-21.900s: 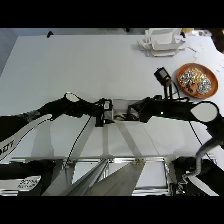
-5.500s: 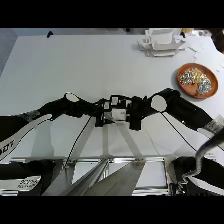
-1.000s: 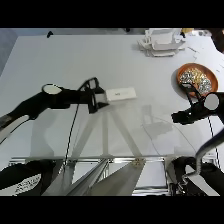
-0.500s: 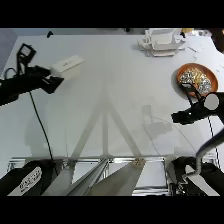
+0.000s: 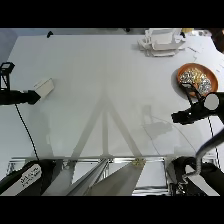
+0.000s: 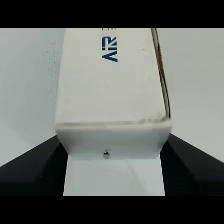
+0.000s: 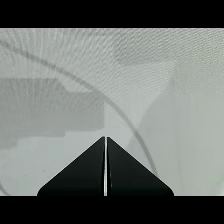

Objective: Fold the box and place the chain.

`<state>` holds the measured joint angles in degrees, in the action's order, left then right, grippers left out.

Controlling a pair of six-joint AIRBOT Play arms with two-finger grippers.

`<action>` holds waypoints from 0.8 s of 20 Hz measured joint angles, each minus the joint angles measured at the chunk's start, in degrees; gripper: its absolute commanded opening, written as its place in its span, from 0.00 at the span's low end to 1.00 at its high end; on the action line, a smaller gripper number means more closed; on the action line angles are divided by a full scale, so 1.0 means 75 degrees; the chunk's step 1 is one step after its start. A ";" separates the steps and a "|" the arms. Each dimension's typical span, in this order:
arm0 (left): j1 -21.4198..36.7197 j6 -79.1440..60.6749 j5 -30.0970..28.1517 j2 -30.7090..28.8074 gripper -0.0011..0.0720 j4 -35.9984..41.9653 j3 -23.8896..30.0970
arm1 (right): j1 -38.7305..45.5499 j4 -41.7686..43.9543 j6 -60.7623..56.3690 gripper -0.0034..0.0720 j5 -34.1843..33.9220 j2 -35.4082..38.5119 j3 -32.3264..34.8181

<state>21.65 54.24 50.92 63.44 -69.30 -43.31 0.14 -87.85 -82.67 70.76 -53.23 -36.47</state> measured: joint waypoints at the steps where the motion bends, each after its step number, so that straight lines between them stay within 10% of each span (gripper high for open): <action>1: 0.0017 0.0108 0.0163 0.0093 0.31 -0.0108 0.0000 | 0.0000 0.0000 0.0000 0.06 0.0003 0.0000 -0.0003; 2: 0.0035 0.0184 0.0367 0.0181 0.34 -0.0207 0.0000 | 0.0000 0.0003 0.0000 0.06 0.0000 0.0000 -0.0003; 5: 0.0058 0.0315 0.0959 0.0332 0.97 -0.0388 0.0000 | 0.0000 0.0003 0.0000 0.06 0.0003 0.0000 -0.0003; 16: 0.0058 0.0726 0.1967 -0.0574 0.97 -0.0740 0.0006 | 0.0000 0.0003 0.0000 0.06 0.0003 0.0000 -0.0003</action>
<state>22.09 59.68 65.67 59.13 -74.85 -43.27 0.14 -87.83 -82.67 70.78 -53.23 -36.49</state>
